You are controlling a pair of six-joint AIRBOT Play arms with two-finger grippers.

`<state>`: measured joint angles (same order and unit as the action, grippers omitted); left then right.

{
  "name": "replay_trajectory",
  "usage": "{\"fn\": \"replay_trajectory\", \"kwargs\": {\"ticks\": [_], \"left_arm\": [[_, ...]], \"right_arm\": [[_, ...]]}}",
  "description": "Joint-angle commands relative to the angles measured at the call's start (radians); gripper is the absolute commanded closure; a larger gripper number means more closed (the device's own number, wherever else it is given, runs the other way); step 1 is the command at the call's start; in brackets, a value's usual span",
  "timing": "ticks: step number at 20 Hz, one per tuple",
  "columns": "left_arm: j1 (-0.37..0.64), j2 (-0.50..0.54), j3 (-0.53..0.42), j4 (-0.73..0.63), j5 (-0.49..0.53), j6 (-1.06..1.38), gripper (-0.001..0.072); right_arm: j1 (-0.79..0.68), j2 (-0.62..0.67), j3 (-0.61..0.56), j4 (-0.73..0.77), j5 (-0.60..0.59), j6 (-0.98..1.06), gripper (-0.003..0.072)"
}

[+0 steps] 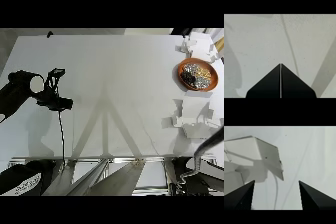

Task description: Fold the box and place the chain.

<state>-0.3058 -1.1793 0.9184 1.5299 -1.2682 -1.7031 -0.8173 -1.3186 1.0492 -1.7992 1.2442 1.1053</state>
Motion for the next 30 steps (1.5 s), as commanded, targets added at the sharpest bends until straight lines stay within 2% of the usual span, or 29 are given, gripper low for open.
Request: {"fn": "replay_trajectory", "kwargs": {"ticks": [1, 3, 4, 6, 9, 10, 11, 14, 17, 19, 22, 27, 30], "left_arm": [[0.0, 0.0, 0.0, 0.0, 0.0, 0.0, 0.0698], [0.0, 0.0, 0.0, 0.0, 0.0, 0.0, 0.0698], [0.0, 0.0, 0.0, 0.0, 0.0, 0.0, 0.0698], [0.0, 0.0, 0.0, 0.0, 0.0, 0.0, 0.0698], [0.0, 0.0, 0.0, 0.0, 0.0, 0.0, 0.0698], [0.0, 0.0, 0.0, 0.0, 0.0, 0.0, 0.0698], [0.0, 0.0, 0.0, 0.0, 0.0, 0.0, 0.0698], [0.0, 0.0, 0.0, 0.0, 0.0, 0.0, 0.0698], [0.0, 0.0, 0.0, 0.0, 0.0, 0.0, 0.0698], [0.0, 0.0, 0.0, 0.0, 0.0, 0.0, 0.0698], [0.0, 0.0, 0.0, 0.0, 0.0, 0.0, 0.0698], [0.0, 0.0, 0.0, 0.0, 0.0, 0.0, 0.0698], [0.0, 0.0, 0.0, 0.0, 0.0, 0.0, 0.0698]], "right_arm": [[-0.029, -0.098, 0.033, 0.058, -0.079, -0.1, 0.0081], [-0.028, -0.153, 0.052, 0.085, -0.079, -0.112, 0.0107], [-0.028, -0.175, 0.054, 0.084, -0.076, -0.112, 0.0155], [-0.028, -0.209, 0.054, 0.085, -0.019, -0.113, 0.0176], [-0.028, -0.226, 0.054, 0.09, 0.05, -0.113, 0.0385], [-0.028, -0.223, 0.054, 0.098, 0.059, -0.112, 0.0549], [-0.028, -0.216, 0.054, 0.117, 0.067, -0.113, 0.0674], [-0.005, -0.163, 0.053, 0.252, 0.082, -0.179, 0.0676], [0.091, -0.084, 0.048, 0.291, 0.116, -0.19, 0.0677], [0.164, -0.017, 0.01, 0.406, 0.127, -0.2, 0.0677], [0.293, 0.113, -0.141, 0.615, 0.099, -0.24, 0.0678], [0.562, 0.327, -0.419, 0.778, -0.046, -0.197, 0.0677], [0.733, 0.401, -0.523, 0.819, -0.139, -0.108, 0.0677]]}}
